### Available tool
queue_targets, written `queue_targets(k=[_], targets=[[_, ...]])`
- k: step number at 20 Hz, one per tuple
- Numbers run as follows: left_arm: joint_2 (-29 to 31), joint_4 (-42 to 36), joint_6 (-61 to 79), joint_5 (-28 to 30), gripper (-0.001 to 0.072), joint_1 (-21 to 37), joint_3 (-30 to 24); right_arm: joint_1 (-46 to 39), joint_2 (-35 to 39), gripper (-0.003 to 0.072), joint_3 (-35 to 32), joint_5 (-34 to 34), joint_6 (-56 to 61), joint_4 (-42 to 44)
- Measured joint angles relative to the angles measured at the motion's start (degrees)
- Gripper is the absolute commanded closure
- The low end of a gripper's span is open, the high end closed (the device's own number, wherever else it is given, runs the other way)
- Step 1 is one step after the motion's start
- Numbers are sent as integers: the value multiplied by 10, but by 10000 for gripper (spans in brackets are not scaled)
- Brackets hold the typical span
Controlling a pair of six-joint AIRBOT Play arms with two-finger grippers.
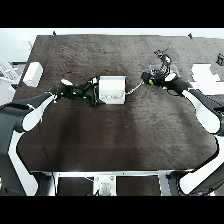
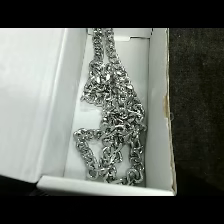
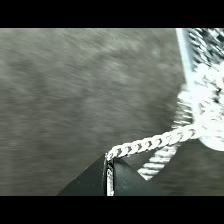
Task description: Fold the box and place the chain.
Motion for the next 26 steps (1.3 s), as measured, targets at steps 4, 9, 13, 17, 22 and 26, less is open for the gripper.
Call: queue_targets(k=[4, 9, 13, 17, 22, 26], targets=[[0, 0, 0, 0, 376, 0, 0, 32, 87, 677, 0, 3, 0, -14], [0, 0, 0, 0, 376, 0, 0, 108, 226, 677, 0, 5, -1, -73], [0, 0, 0, 0, 376, 0, 0, 168, 286, 676, 0, 14, 0, -106], [0, 0, 0, 0, 376, 0, 0, 216, 304, 676, -23, 27, 1, -117], [0, 0, 0, 0, 376, 0, 0, 240, 294, 675, -110, -2, 21, -119], [0, 0, 0, 0, 375, 0, 0, 245, 232, 564, -168, -50, 30, -113]])
